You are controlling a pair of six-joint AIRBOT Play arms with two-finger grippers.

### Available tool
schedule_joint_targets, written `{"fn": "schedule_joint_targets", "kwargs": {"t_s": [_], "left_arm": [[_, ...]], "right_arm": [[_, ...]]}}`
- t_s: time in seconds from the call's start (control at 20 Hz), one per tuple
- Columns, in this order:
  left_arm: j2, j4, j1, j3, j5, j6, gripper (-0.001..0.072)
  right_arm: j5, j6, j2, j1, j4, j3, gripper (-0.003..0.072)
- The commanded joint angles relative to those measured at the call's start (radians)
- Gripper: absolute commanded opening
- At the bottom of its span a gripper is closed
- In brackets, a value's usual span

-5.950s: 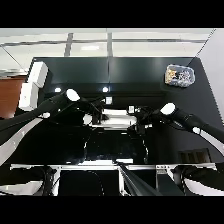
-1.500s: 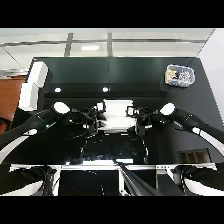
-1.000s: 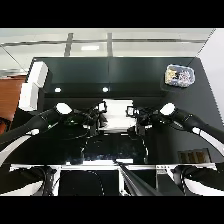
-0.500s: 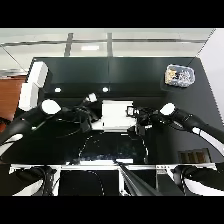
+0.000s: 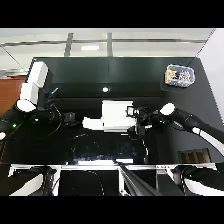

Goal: Fold the box and place the chain.

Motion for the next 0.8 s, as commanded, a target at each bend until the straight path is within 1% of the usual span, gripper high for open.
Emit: {"fn": "schedule_joint_targets", "kwargs": {"t_s": [0.0, 0.1, 0.2, 0.3, 0.4, 0.6, 0.7, 0.75], "left_arm": [[-0.103, -0.124, 0.047, -0.033, -0.045, -0.032, 0.0025], [-0.150, -0.148, 0.012, -0.032, 0.012, -0.031, 0.0025], [-0.192, -0.206, -0.037, -0.032, 0.024, -0.014, 0.0024], [-0.211, -0.271, -0.090, -0.032, 0.024, 0.053, 0.0025], [-0.212, -0.280, -0.129, -0.022, 0.029, 0.060, 0.0025], [-0.212, -0.278, -0.137, 0.021, 0.028, 0.106, 0.0025], [-0.214, -0.282, -0.137, 0.050, 0.002, 0.145, 0.0030], [-0.216, -0.280, -0.140, 0.070, -0.024, 0.170, 0.0079]], "right_arm": [[0.001, 0.000, 0.000, 0.000, 0.000, 0.000, 0.0085], [0.001, 0.000, 0.000, 0.000, 0.000, 0.000, 0.0085], [0.001, 0.000, 0.000, 0.000, 0.000, 0.000, 0.0085], [0.001, 0.000, 0.000, 0.000, 0.000, 0.000, 0.0085], [0.001, 0.000, 0.000, 0.000, 0.000, 0.000, 0.0085], [0.001, 0.000, 0.000, 0.000, 0.000, 0.000, 0.0085], [0.001, 0.000, 0.000, 0.000, 0.000, 0.000, 0.0085], [0.001, 0.000, 0.000, 0.000, 0.000, 0.000, 0.0085]]}}
